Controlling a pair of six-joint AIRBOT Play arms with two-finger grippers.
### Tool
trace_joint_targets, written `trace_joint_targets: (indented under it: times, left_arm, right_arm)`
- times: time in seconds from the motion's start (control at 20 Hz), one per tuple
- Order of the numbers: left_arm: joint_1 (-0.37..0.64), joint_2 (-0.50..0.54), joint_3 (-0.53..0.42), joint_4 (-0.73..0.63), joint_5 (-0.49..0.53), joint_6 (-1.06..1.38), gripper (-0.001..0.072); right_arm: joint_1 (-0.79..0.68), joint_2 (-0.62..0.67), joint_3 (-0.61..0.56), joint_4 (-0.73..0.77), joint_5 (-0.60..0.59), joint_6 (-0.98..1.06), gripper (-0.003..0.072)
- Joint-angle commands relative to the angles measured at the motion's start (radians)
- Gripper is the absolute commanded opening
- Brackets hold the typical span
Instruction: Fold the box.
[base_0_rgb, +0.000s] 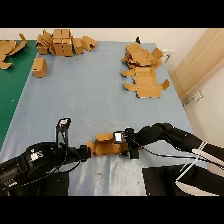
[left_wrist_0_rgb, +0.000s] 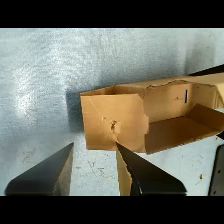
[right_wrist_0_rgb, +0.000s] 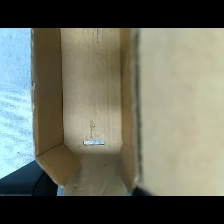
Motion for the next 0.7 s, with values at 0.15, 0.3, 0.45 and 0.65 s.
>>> trace_joint_targets:
  times: [0.15, 0.3, 0.45, 0.65]
  left_arm:
    - [0.069, 0.013, -0.007, 0.021, -0.023, -0.007, 0.0425]
    - [0.127, 0.033, -0.007, 0.035, -0.146, 0.004, 0.0425]
    - [0.167, 0.056, -0.007, 0.041, -0.186, 0.019, 0.0422]
    - [0.194, 0.055, -0.017, 0.017, -0.172, 0.032, 0.0051]
  right_arm:
    - [0.000, 0.000, 0.000, 0.000, 0.000, 0.000, 0.0582]
    - [0.000, 0.000, 0.000, 0.000, 0.000, 0.000, 0.0582]
    - [0.000, 0.000, 0.001, 0.000, 0.000, 0.000, 0.0581]
    - [0.000, 0.000, 0.000, 0.000, 0.000, 0.000, 0.0581]
